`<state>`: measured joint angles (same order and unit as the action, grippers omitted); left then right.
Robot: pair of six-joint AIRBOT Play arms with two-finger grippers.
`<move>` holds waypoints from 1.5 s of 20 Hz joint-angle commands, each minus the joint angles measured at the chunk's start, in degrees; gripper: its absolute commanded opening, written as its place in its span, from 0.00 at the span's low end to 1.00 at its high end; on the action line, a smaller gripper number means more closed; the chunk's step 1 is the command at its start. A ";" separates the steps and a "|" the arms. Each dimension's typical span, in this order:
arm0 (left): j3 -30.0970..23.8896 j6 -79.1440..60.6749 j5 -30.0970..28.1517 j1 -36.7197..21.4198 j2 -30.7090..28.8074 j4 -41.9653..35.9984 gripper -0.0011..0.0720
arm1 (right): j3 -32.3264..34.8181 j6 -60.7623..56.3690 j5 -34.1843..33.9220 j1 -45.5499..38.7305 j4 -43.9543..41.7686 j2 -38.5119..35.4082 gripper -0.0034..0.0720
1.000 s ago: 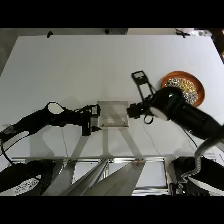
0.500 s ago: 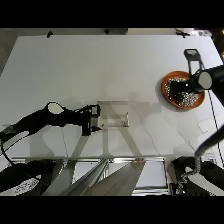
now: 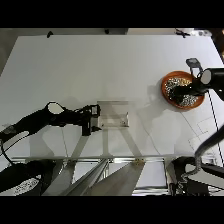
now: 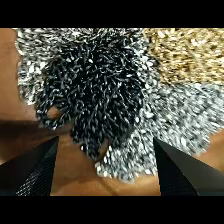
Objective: Fold the box and place the chain.
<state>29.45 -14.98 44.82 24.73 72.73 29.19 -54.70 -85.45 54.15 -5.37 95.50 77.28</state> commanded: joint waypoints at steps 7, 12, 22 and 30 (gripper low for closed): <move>-0.02 -0.02 0.00 0.00 -0.04 0.00 0.13 | -0.04 0.90 -2.32 -0.46 -2.23 5.03 0.74; -0.02 0.00 0.00 0.00 -0.04 0.00 0.13 | -0.07 0.90 -0.96 -0.46 -4.48 5.79 0.17; -0.02 -0.02 0.00 0.00 -0.04 0.00 0.13 | -0.09 1.99 2.08 -0.46 -4.61 -11.21 0.06; -0.02 -0.02 0.00 0.00 -0.04 0.00 0.13 | -0.04 6.64 17.64 1.75 -21.84 -30.67 0.06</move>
<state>29.45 -14.98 44.82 24.73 72.71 29.19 -54.74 -79.99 65.82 -5.10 80.58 52.58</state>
